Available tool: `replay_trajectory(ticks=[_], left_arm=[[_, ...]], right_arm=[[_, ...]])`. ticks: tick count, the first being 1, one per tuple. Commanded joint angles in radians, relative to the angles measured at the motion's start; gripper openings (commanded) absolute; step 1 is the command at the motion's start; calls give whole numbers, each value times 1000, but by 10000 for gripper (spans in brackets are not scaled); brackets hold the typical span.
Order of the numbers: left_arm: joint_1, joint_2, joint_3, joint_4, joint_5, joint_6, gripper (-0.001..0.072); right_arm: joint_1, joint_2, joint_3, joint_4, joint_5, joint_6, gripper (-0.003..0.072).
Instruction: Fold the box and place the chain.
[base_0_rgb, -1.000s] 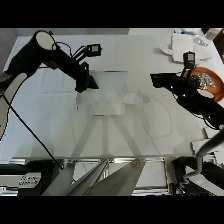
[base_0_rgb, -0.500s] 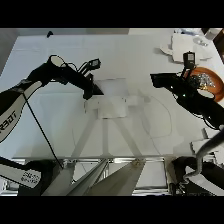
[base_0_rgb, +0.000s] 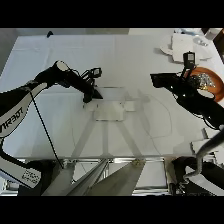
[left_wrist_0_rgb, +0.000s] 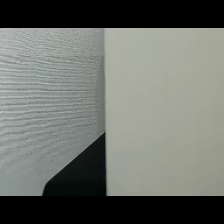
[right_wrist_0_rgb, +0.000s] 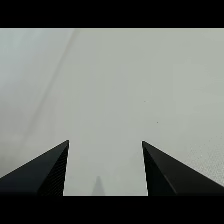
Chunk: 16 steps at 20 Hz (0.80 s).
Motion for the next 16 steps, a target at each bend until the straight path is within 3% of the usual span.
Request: replay_trajectory(ticks=[1, 3, 7, 16], left_arm=[[1, 10, 0, 6, 56, 27, 3], [5, 32, 0, -1, 99, 27, 4], [5, 20, -1, -11, 38, 20, 4], [4, -6, -1, 0, 66, 20, 4]], right_arm=[[-1, 1, 1, 0, 0, 0, 503], [-1, 1, 1, 0, 0, 0, 503], [-1, 1, 1, 0, 0, 0, 503], [-1, 1, 1, 0, 0, 0, 503]])
